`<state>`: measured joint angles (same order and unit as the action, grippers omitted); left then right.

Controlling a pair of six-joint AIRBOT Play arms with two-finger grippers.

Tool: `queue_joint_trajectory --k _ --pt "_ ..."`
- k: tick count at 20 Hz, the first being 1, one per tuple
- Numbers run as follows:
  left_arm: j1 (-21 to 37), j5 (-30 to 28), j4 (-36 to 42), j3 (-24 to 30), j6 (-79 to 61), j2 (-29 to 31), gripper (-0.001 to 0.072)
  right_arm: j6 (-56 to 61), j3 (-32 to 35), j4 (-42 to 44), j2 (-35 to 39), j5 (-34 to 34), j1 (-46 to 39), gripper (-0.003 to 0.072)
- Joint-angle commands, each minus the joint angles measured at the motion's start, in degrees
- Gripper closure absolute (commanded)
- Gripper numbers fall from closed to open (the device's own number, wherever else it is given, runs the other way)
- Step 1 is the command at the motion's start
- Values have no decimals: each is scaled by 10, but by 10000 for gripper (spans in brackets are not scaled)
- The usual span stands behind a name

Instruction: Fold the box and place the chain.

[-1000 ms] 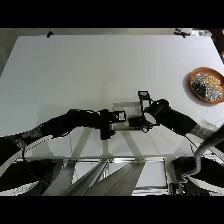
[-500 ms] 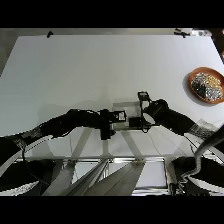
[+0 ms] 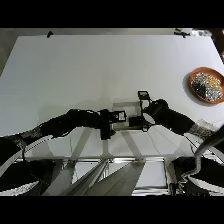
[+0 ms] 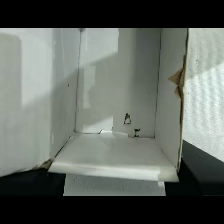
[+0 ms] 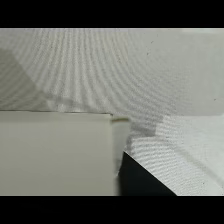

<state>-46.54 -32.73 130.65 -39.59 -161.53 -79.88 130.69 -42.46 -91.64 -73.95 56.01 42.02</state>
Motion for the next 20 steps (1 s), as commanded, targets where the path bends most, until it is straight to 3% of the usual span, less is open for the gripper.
queue_joint_trajectory --k 1,3,4,5,6,7,8,9,13,14,16,17,20 --pt "0 0 0 0 0 0 455 -2 0 0 0 -2 1 671" --pt "0 0 0 0 0 1 455 -7 0 0 0 -2 1 662" --pt "0 0 0 0 0 1 455 -7 0 1 0 -2 1 578" --pt "0 0 0 0 0 1 455 -7 0 1 0 -2 1 444" --pt "0 0 0 0 0 1 455 -7 0 1 0 -2 1 393" --pt "0 0 0 0 0 1 455 -7 0 1 0 -2 1 397" --pt "0 0 0 0 0 1 455 -7 0 1 0 -1 1 463" --pt "0 0 0 0 0 1 455 -7 0 1 0 -1 1 649" --pt "0 0 0 0 0 1 455 -8 0 2 1 2 1 668" --pt "0 0 0 0 0 1 455 -9 0 2 2 3 1 620" --pt "0 0 0 0 0 1 455 -23 0 1 12 4 1 328" --pt "0 0 0 0 0 1 455 -27 0 0 20 5 0 290" --pt "0 0 0 0 0 1 455 -51 0 -5 50 23 0 290"
